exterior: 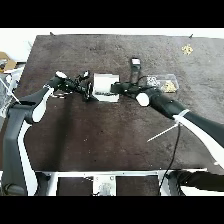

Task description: Fold the box and place the chain.

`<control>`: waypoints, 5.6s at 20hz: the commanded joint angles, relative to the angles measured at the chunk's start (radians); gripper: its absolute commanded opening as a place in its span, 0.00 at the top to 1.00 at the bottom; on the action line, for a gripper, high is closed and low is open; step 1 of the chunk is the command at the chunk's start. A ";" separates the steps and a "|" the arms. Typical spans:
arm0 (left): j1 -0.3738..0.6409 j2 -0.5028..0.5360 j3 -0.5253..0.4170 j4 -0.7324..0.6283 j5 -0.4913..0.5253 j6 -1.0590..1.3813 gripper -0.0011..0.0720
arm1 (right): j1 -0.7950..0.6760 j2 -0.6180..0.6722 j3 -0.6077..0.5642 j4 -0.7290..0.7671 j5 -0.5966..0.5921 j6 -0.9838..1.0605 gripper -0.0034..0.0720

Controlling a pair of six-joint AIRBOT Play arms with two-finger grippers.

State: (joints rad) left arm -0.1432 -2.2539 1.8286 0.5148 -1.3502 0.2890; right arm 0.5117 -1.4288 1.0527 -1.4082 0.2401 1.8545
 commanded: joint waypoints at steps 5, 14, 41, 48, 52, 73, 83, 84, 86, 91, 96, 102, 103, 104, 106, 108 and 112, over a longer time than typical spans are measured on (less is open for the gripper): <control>0.001 0.000 0.001 0.000 0.000 0.000 0.50 | -0.328 0.091 -0.185 -0.021 0.065 0.036 0.42; 0.001 0.000 0.001 0.000 0.000 0.000 0.50 | -0.349 -0.153 -0.158 0.211 -0.216 0.035 0.46; 0.001 0.000 0.001 0.000 0.000 0.000 0.50 | 0.138 -0.002 0.087 0.053 -0.222 0.050 0.95; 0.001 0.000 0.001 0.000 0.000 0.000 0.50 | 0.027 0.038 0.087 -0.131 0.070 0.050 0.58; 0.001 0.000 0.001 0.000 0.000 0.000 0.50 | -0.171 0.076 0.085 -0.132 0.201 0.050 0.59; 0.001 0.000 0.001 0.000 0.000 0.000 0.50 | -0.361 -0.292 -0.019 0.253 -0.211 0.102 0.56; 0.001 0.000 0.001 0.000 0.000 0.000 0.50 | -0.249 -0.103 0.038 0.103 -0.196 0.075 0.95; 0.001 0.000 0.001 0.000 0.000 0.000 0.50 | -0.224 -0.051 0.038 0.062 -0.196 0.075 0.95; 0.001 0.000 0.001 0.000 0.000 0.000 0.50 | -0.176 0.046 0.038 0.033 -0.198 0.075 0.95; 0.001 0.000 0.001 0.000 0.000 0.000 0.50 | -0.058 0.145 0.039 -0.006 -0.267 0.076 0.95; 0.001 0.000 0.001 0.000 0.000 0.000 0.50 | 0.051 0.131 0.039 -0.006 -0.353 0.076 0.95; 0.001 0.000 0.001 0.000 0.000 0.000 0.50 | 0.102 -0.003 0.038 -0.004 -0.321 0.077 0.95; 0.001 0.000 0.001 0.000 0.000 0.000 0.50 | 0.102 -0.036 0.038 -0.006 -0.306 0.076 0.95; 0.001 0.000 0.001 0.000 0.000 0.000 0.50 | 0.100 -0.069 0.038 -0.013 -0.296 0.075 0.95; 0.001 0.000 0.001 0.000 0.000 0.000 0.50 | 0.094 -0.116 0.038 -0.044 -0.278 0.076 0.50; 0.001 0.000 0.001 0.000 0.000 0.000 0.50 | 0.086 -0.116 0.038 -0.092 -0.260 0.075 0.68; 0.001 0.000 0.001 0.000 0.000 0.000 0.50 | 0.010 -0.068 0.128 -0.143 -0.061 -0.067 0.68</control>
State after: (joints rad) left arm -0.1432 -2.2539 1.8286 0.5148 -1.3502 0.2886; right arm 0.5655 -1.5097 1.1236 -1.5108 0.0257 1.8954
